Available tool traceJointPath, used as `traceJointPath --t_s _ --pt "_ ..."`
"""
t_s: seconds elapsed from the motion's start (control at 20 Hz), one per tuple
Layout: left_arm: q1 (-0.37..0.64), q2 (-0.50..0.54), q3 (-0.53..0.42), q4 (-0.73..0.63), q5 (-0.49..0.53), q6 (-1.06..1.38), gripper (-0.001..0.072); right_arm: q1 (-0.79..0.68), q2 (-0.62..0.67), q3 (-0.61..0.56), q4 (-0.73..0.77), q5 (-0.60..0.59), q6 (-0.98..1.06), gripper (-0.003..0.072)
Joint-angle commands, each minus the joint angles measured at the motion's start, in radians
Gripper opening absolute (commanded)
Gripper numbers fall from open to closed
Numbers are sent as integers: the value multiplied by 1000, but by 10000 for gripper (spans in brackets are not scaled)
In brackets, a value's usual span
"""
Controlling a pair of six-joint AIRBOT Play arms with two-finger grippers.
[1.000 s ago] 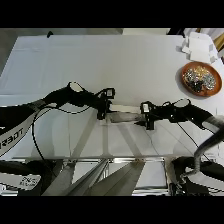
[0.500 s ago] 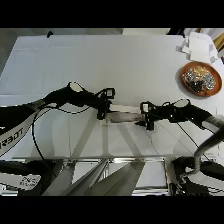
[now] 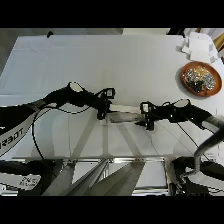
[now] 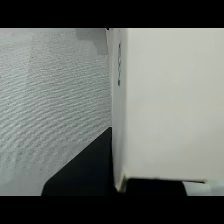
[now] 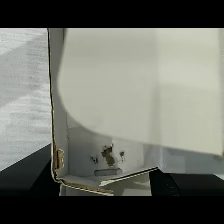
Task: Fold the box and place the chain.
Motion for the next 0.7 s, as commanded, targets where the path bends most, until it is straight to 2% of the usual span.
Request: traceJointPath --t_s 0.0,0.4,0.45,0.5,0.55,0.6,0.65 --pt "0 0 1 0 0 0 11 0 0 0 1 2 0 408" --pt "0 1 1 0 -5 0 15 0 0 0 1 2 0 408" --pt "0 3 1 0 -6 0 133 0 0 0 1 2 0 408" --pt "1 10 1 0 -6 -5 384 0 0 0 1 2 0 408" --pt "1 19 1 0 -5 -18 544 0 0 0 1 2 0 408" --pt "2 33 1 1 -5 -41 580 0 0 0 1 2 0 408" --pt "5 48 1 7 -4 -56 581 0 0 0 1 2 0 408"
